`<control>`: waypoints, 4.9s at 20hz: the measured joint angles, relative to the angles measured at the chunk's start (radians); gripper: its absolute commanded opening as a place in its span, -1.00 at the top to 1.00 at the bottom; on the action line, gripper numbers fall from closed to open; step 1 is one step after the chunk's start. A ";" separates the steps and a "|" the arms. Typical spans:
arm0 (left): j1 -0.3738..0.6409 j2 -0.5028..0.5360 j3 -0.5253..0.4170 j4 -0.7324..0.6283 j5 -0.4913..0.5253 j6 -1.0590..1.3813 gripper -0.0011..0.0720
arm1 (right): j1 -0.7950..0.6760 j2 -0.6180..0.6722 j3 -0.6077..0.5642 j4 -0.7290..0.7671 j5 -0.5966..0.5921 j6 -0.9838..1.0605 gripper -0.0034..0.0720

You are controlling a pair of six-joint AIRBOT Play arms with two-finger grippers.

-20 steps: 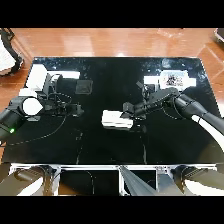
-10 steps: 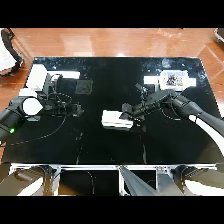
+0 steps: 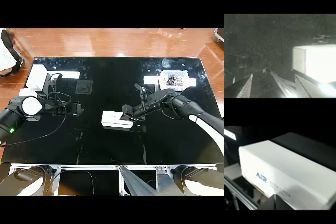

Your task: Fold the box and place the chain.

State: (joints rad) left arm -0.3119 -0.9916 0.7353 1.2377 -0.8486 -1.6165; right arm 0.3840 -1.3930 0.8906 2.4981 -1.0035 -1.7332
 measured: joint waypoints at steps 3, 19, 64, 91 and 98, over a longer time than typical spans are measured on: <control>0.000 -0.008 0.045 -0.045 -0.001 0.080 -0.71 | -0.025 0.096 0.008 0.026 -0.021 -0.010 0.86; -0.172 -0.396 0.436 -0.389 -0.293 1.280 -0.75 | -0.370 0.349 0.014 -0.339 -0.146 -0.037 0.86; -0.336 -0.547 0.448 -0.244 -0.111 1.320 -0.74 | -0.381 0.351 0.014 -0.360 0.042 -0.186 0.87; -0.217 -0.301 0.542 0.182 -0.605 0.410 0.92 | -0.382 0.351 0.014 -0.360 0.041 -0.190 0.87; 0.093 -0.008 0.321 0.314 -0.710 0.179 0.91 | -0.382 0.351 0.014 -0.361 0.040 -0.203 0.86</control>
State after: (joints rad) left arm -0.2188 -1.0000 1.0561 1.5520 -1.5585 -1.4376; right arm 0.0021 -1.0424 0.9043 2.1372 -0.9634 -1.9358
